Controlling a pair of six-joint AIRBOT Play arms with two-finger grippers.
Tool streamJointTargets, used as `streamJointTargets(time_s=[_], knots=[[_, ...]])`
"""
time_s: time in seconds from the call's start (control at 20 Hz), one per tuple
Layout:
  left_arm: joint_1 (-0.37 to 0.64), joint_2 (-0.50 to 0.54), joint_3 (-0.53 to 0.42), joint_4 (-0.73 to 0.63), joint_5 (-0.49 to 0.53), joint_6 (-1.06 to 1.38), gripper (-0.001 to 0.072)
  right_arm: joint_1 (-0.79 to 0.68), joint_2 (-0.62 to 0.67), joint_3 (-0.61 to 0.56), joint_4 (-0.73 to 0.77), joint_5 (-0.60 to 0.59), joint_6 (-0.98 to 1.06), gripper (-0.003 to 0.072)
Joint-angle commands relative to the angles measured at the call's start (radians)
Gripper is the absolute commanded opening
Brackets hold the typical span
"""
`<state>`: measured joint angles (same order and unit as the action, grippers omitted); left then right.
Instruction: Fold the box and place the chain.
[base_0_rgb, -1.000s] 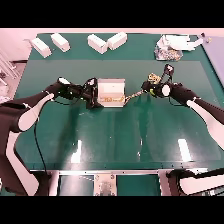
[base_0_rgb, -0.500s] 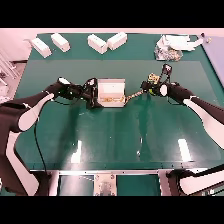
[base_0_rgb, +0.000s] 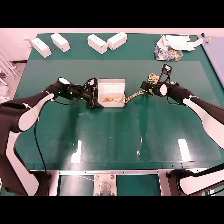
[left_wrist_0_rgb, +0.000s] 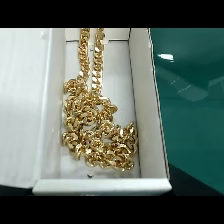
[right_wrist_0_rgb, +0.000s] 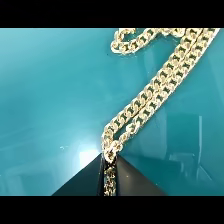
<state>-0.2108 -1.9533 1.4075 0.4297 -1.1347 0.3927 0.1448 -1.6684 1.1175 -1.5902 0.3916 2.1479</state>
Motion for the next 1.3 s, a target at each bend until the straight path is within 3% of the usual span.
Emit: streamJointTargets(time_s=[0.0, 0.35, 0.65, 1.25], knots=[[0.001, 0.0, 0.0, 0.0, -0.002, 0.0, 0.0476, 0.014, 0.025, 0.002, -0.023, 0.001, -0.001, 0.0016], [0.001, 0.0, 0.0, 0.0, 0.0, 0.001, 0.0476, 0.063, 0.303, 0.002, -0.14, 0.001, -0.002, 0.0015], [0.001, 0.0, 0.0, 0.0, 0.0, 0.001, 0.0476, 0.135, 0.51, 0.002, -0.151, 0.002, -0.089, 0.0015], [0.001, 0.0, 0.0, 0.0, 0.001, 0.001, 0.0476, 0.385, 0.634, 0.016, -0.158, -0.005, -0.144, 0.0015]])
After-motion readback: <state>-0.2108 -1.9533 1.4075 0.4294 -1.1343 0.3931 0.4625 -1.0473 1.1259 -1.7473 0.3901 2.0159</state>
